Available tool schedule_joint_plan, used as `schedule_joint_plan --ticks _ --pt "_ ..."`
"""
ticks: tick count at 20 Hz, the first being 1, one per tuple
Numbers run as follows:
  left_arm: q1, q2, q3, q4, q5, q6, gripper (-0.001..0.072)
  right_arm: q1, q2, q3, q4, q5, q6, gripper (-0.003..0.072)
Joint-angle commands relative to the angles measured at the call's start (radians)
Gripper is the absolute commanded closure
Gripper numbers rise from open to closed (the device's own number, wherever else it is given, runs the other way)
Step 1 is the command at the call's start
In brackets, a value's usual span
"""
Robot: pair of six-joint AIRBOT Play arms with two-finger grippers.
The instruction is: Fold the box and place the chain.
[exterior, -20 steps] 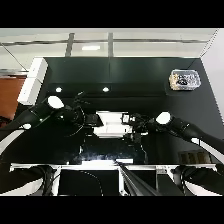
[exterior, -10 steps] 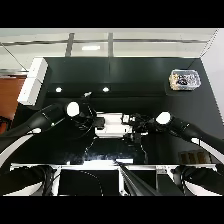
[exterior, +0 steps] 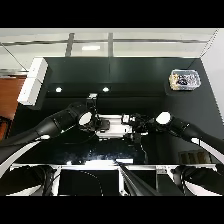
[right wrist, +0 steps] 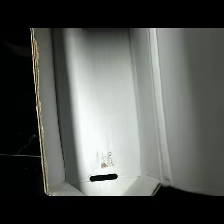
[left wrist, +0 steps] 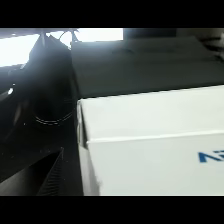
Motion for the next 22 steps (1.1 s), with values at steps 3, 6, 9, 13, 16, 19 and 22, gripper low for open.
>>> schedule_joint_plan --ticks 3,6,9,13,16,19,22 --pt "-0.012 -0.002 0.003 0.057 -0.036 -0.036 0.0212 0.001 0.0 0.001 0.0 0.0 0.0 0.0262" --pt "-0.013 -0.024 0.024 0.065 -0.061 -0.039 0.0212 0.001 0.0 0.001 0.0 0.0 0.0 0.0262" --pt "-0.013 -0.08 0.065 0.064 -0.098 -0.035 0.0213 0.001 0.0 0.001 0.0 0.0 0.0 0.0262" --pt "-0.013 -0.096 0.076 0.049 -0.087 -0.026 0.0364 0.001 0.0 0.001 0.0 0.0 0.0 0.0262" --pt "-0.016 -0.097 0.076 0.05 -0.086 -0.027 0.0363 0.001 0.0 0.001 0.0 0.0 0.0 0.0262" --pt "-0.025 -0.101 0.076 0.053 -0.08 -0.027 0.0363 0.001 0.0 0.001 0.0 0.0 0.0 0.0262" --pt "-0.024 -0.113 0.076 0.054 -0.079 -0.027 0.0364 0.001 0.0 0.001 0.0 0.0 0.0 0.0262"
